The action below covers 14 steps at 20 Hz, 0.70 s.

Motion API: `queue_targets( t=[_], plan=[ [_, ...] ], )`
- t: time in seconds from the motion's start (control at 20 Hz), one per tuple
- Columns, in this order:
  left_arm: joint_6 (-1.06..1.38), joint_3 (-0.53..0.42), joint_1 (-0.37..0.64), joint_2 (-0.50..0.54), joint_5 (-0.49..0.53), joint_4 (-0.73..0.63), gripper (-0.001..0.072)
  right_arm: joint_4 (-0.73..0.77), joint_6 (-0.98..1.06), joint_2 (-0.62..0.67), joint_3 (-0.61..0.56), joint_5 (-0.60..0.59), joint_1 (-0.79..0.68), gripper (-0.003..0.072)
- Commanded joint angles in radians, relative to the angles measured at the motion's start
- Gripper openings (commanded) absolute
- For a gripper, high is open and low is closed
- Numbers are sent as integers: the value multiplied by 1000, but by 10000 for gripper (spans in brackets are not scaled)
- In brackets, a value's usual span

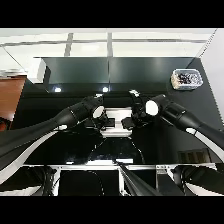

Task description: Fold the box and place the chain.

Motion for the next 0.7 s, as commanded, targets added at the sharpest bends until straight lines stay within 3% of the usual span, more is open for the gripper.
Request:
queue_targets(
  t=[0.0, 0.1, 0.65],
  plan=[
    [0, 0, 1, 1, 0, 0, 24, -118, 162, -41, 13, -4, 53, 359],
    [0, 0, 1, 1, 0, 0, 24, -129, 192, -54, 13, -3, 71, 256],
    [0, 0, 1, 1, 1, 1, 24, -133, 325, -75, 43, 6, 100, 246]
  ],
)
